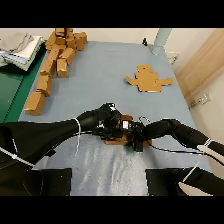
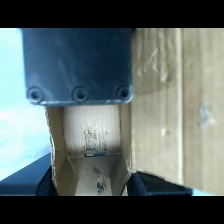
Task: Fold the box.
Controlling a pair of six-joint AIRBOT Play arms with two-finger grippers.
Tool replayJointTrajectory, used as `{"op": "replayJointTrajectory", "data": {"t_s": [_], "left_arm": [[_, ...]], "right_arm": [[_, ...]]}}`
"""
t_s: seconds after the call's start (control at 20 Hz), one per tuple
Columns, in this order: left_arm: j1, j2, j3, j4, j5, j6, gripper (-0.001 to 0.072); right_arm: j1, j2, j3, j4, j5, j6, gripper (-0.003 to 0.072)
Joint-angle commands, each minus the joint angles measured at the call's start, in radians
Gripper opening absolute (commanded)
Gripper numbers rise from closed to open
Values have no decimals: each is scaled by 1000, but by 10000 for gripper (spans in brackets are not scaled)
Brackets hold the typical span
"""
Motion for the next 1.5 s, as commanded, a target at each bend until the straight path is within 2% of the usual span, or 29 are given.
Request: {"op": "replayJointTrajectory", "data": {"t_s": [0.0, 0.25, 0.3, 0.35, 0.4, 0.75, 1.1, 1.45], "left_arm": [[-2, -1, 7, -11, 19, 3, 12], [-11, -2, 7, -15, 17, 4, 15], [-11, -2, 7, -15, 13, 8, 106], [-11, -2, 7, -15, 9, 5, 414], [-11, -2, 7, -16, 1, -7, 511], [15, -1, 50, -43, -121, 17, 510], [129, -1, 99, -209, -196, 135, 510], [282, -1, 101, -393, -246, 265, 511]], "right_arm": [[2, 0, 0, 2, 0, -3, 461], [2, 0, 0, 2, 0, -3, 461], [2, 0, 0, 2, 0, -3, 461], [2, 0, 0, 2, 0, -3, 461], [2, 0, 0, 2, 0, -3, 461], [2, 0, 0, 2, 0, -3, 461], [2, 0, 0, 2, 0, -3, 460], [2, 0, 0, 2, 0, -3, 461]]}}
